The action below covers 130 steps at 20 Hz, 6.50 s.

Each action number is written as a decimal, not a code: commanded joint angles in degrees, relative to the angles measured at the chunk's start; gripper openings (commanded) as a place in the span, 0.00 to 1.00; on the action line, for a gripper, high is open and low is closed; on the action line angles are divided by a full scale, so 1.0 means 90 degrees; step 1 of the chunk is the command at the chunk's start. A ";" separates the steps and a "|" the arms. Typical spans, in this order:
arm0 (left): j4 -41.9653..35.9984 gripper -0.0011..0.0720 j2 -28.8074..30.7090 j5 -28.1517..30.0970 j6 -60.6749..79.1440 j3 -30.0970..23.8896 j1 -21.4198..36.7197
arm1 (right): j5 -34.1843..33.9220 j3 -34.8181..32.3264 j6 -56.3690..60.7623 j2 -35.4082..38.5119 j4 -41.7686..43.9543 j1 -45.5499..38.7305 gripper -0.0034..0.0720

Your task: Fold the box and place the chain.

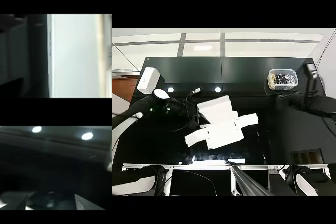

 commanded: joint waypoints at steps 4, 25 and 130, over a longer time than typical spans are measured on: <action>0.0294 0.05 0.1107 0.1423 0.1518 -0.0661 -0.1078 | -0.0306 0.0119 -0.0415 0.0007 -0.0316 -0.0148 0.97; 0.0629 0.06 0.0379 0.2008 0.1834 -0.0661 -0.1175 | 0.0172 -0.1819 -0.3779 -0.0146 -0.0512 0.3553 0.97; 0.0573 0.06 0.0384 0.1814 0.1166 -0.0648 -0.1183 | 0.1600 -0.1037 -0.5316 -0.2368 0.0602 0.4444 0.75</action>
